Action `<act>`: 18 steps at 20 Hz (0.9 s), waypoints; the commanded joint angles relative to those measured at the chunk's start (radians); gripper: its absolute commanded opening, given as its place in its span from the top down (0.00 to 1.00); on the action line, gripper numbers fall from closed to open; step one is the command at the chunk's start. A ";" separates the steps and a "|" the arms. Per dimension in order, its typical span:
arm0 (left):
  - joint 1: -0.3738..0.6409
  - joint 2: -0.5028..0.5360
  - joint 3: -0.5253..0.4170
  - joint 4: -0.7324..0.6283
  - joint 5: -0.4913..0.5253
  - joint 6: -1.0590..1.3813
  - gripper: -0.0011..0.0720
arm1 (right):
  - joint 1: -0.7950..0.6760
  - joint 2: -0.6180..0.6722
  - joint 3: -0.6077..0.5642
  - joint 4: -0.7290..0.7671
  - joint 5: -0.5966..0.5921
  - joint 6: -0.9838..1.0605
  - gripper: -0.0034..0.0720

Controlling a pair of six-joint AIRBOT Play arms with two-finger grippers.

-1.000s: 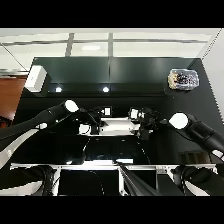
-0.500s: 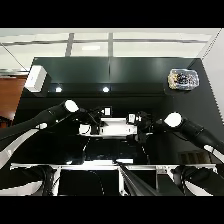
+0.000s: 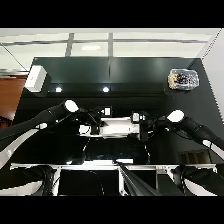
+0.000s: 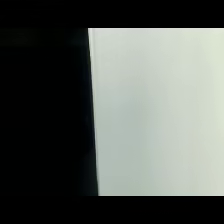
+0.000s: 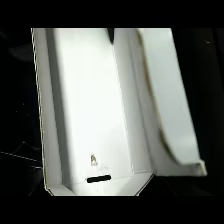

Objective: Fold the box and place the chain.

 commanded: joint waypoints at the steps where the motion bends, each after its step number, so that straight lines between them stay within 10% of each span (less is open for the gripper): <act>1: -0.003 0.000 0.001 0.000 -0.001 0.001 0.95 | -0.009 -0.019 -0.001 0.014 0.010 -0.023 0.01; 18: -0.006 0.000 0.001 0.001 0.003 0.001 0.95 | 0.039 -0.050 -0.002 -0.037 -0.043 0.016 0.01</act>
